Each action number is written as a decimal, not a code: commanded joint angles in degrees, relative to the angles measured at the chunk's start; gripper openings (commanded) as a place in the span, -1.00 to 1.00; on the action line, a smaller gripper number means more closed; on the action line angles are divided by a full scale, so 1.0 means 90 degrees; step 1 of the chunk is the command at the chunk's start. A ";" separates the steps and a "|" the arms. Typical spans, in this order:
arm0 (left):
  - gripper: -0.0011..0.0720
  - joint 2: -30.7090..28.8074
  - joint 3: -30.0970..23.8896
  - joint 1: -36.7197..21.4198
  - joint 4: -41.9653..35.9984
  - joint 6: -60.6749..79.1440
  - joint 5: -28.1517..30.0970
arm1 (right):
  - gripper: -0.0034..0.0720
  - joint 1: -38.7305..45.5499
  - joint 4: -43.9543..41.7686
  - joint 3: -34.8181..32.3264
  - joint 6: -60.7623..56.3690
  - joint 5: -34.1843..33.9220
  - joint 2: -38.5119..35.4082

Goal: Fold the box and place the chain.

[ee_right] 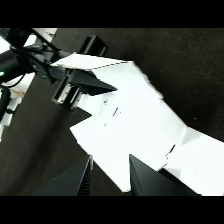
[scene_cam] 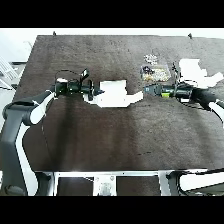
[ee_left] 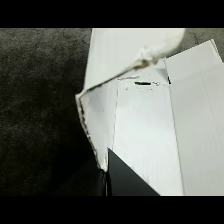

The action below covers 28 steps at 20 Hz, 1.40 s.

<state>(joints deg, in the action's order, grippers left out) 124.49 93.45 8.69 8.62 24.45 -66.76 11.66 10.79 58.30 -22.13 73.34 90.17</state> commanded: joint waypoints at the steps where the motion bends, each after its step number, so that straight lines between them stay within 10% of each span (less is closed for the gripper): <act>1: -0.92 0.0002 -0.0002 0.0002 -0.0007 -0.0002 -0.0119 | -0.11 -0.0134 -0.0197 -0.0816 0.0772 -0.0539 -0.0777; 6: -0.92 -0.0002 -0.0002 0.0002 -0.0005 0.0005 -0.0517 | 0.01 -0.0607 0.0078 -0.1311 0.2450 -0.2072 -0.1316; 16: -0.92 -0.0002 -0.0002 0.0002 -0.0010 0.0002 -0.0474 | 0.13 -0.0811 0.0367 -0.1311 0.3874 -0.2368 -0.1321; 22: -0.91 -0.0002 -0.0002 0.0002 -0.0010 0.0002 -0.0474 | 0.75 -0.2098 0.1955 -0.1309 0.4398 -0.3721 -0.1280; 28: -0.91 -0.0002 -0.0002 0.0002 -0.0010 0.0000 -0.0476 | 0.79 -0.2572 0.2261 -0.1309 0.4872 -0.3776 -0.0940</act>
<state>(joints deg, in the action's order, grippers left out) 124.51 93.41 8.73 8.51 24.47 -71.05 -9.56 29.10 46.54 19.55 40.56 80.36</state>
